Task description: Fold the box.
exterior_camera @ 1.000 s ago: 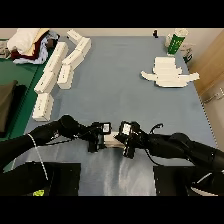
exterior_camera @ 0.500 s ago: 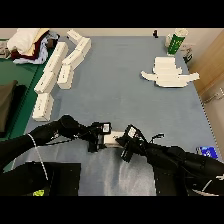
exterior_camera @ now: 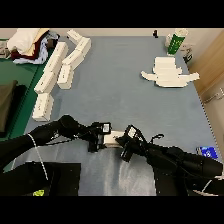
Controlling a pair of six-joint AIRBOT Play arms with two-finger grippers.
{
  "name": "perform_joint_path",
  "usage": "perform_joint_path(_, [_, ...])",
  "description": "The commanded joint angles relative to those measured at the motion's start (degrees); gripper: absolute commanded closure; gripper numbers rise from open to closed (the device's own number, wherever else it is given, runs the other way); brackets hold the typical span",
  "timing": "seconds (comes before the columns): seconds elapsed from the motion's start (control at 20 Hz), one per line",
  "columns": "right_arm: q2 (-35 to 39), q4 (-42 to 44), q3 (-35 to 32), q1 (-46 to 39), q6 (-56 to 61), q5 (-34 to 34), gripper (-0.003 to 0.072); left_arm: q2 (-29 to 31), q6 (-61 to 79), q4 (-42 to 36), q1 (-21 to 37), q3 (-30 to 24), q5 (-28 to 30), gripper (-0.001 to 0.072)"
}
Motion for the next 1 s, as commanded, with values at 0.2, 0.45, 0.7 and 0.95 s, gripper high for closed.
perform_joint_path(0.2, [2.4,-0.1,1.7,0.0,0.9,1.3,0.0681,0.0,0.0,0.0,0.0,0.0,0.0,0.0170])
perform_joint_path(0.45, [8.4,-0.4,1.9,-0.1,0.7,1.3,0.0681,0.0,0.0,0.0,0.0,0.0,0.0,0.0170])
perform_joint_path(0.7, [9.7,-0.4,2.0,-1.9,1.0,1.1,0.0681,0.0,0.0,0.0,0.0,0.0,0.0,0.0170])
perform_joint_path(0.95, [9.7,-0.4,4.0,-6.6,6.7,-4.5,0.0681,0.0,0.0,-0.2,0.0,0.0,0.1,0.0170])
